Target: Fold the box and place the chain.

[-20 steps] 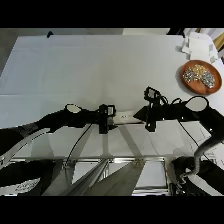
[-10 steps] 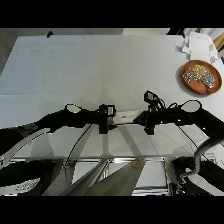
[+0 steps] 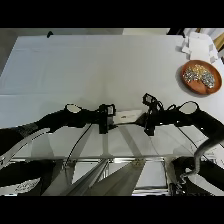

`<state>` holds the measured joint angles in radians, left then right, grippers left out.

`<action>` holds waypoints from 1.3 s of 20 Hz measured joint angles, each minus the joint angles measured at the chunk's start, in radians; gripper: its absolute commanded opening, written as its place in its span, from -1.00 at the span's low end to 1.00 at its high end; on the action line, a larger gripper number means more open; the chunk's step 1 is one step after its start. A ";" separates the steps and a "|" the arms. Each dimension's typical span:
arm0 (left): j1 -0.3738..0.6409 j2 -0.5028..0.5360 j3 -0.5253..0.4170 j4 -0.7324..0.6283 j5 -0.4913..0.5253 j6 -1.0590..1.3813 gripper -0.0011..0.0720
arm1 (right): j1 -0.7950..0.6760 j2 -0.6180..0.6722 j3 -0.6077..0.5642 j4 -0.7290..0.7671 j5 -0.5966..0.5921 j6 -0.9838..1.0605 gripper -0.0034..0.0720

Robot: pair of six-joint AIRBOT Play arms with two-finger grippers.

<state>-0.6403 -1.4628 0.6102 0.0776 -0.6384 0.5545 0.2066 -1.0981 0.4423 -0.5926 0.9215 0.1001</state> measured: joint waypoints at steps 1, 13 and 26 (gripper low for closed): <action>0.000 0.000 0.000 0.000 0.000 0.000 -0.60 | 0.001 0.000 -0.004 0.002 -0.008 0.001 -0.88; 0.000 0.000 0.000 0.003 -0.005 0.006 -0.60 | 0.005 0.222 -0.011 0.053 -0.066 -0.159 0.29; 0.000 0.000 0.000 0.002 -0.002 0.003 -0.60 | -0.105 0.173 0.085 -0.161 0.031 -0.209 0.92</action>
